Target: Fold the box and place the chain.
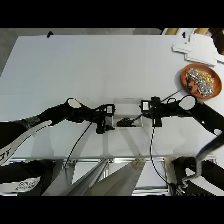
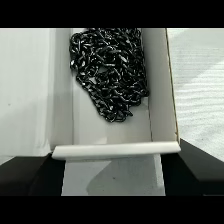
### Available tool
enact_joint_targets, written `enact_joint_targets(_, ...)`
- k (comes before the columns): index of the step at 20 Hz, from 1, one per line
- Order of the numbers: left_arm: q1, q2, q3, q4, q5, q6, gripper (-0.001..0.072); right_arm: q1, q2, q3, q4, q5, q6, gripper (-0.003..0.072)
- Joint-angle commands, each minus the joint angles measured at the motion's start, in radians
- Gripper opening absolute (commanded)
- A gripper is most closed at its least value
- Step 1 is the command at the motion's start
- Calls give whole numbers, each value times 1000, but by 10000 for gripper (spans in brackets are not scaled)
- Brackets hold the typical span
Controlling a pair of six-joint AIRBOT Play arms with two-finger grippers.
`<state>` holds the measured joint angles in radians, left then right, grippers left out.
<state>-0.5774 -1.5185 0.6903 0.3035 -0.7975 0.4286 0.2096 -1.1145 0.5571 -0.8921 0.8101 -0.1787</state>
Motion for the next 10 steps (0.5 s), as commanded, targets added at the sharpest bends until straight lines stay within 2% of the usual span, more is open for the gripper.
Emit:
enact_joint_targets(1, 0, 0, 1, 0, 0, 0, 151, -1, -1, -1, 5, 12, 26, 18)
enact_joint_targets(4, 0, 0, 1, 0, 0, 0, 151, -1, 36, 0, -61, 3, 188, 18)
enact_joint_targets(7, 0, 0, 1, 0, 0, 0, 151, -1, 211, 0, -94, 23, 315, 18)
enact_joint_targets(10, 0, 0, 1, 0, 0, 0, 151, 2, 384, 0, -5, 142, 321, 17)
